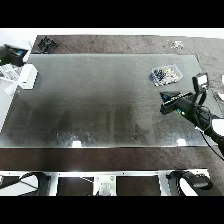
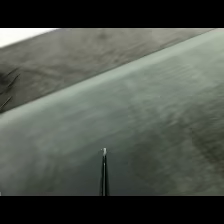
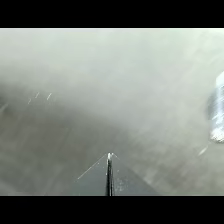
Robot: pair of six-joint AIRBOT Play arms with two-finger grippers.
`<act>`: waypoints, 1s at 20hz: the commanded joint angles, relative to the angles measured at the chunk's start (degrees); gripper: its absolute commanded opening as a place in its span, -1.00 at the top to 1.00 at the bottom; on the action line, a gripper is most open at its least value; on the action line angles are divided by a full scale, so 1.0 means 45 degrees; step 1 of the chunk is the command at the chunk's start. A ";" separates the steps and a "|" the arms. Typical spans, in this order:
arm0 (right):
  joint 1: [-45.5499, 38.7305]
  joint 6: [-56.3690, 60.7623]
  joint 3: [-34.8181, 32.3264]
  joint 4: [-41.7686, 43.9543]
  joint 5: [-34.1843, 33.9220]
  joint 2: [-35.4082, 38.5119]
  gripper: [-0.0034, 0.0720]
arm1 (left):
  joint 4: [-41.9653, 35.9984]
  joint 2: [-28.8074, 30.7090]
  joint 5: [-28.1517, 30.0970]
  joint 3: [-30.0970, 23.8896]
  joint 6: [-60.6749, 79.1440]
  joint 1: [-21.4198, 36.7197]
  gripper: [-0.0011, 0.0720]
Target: Fold the box and place the chain.
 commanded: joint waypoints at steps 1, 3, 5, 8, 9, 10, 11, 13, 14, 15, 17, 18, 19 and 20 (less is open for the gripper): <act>0.0005 0.0000 -0.0146 0.0010 -0.0748 0.1161 0.90 | -0.0369 0.1889 0.1598 -0.1627 0.0729 -0.1749 0.94; 0.0005 0.0005 -0.0510 0.0010 -0.0928 0.1846 0.90 | -0.0525 0.3259 0.3876 -0.3580 0.1214 -0.2885 0.94; 0.0005 0.0005 -0.1088 0.0010 -0.1292 0.2647 0.90 | -0.0753 0.4600 0.5872 -0.5819 0.1399 -0.3929 0.94; 0.0005 0.0005 -0.2249 0.0015 -0.1860 0.3881 0.90 | -0.1481 0.6149 0.7941 -0.8762 0.2657 -0.5377 0.94; 0.0005 0.0005 -0.2642 0.0015 -0.1938 0.4231 0.90 | -0.1875 0.6659 0.8592 -0.9670 0.3211 -0.5901 0.94; 0.0005 0.0005 -0.3075 0.0015 -0.2025 0.4566 0.90 | -0.2351 0.7130 0.9272 -1.0443 0.3410 -0.6358 0.94; 0.0005 0.0010 -0.3463 0.0019 -0.2137 0.4828 0.90 | -0.3007 0.7621 1.0137 -1.1200 0.3405 -0.6829 0.94; 0.0005 0.0010 -0.4022 0.0019 -0.2380 0.5100 0.91 | -0.3322 0.8335 1.1832 -1.2410 0.3400 -0.7878 0.94; 0.0005 0.0010 -0.4250 0.0019 -0.2560 0.5124 0.91 | -0.3322 0.8403 1.2774 -1.2871 0.3245 -0.8524 0.94; 0.0005 0.0005 -0.4415 0.0019 -0.2647 0.5124 0.91 | -0.3313 0.8398 1.3532 -1.3250 0.2871 -0.9112 0.94; 0.0005 0.0005 -0.4663 0.0015 -0.2642 0.5124 0.90 | -0.3269 0.8403 1.4489 -1.3852 0.2195 -1.0224 0.94; 0.0005 0.0000 -0.4736 0.0015 -0.2647 0.5124 0.91 | -0.3254 0.8403 1.4722 -1.4047 0.2127 -1.0700 0.94; 0.0005 0.0000 -0.4804 0.0015 -0.2647 0.5124 0.90 | -0.3254 0.8403 1.4858 -1.4183 0.2035 -1.1021 0.93; 0.0005 0.0000 -0.4896 0.0010 -0.2647 0.5124 0.90 | -0.3259 0.8403 1.4872 -1.4367 0.1797 -1.1113 0.93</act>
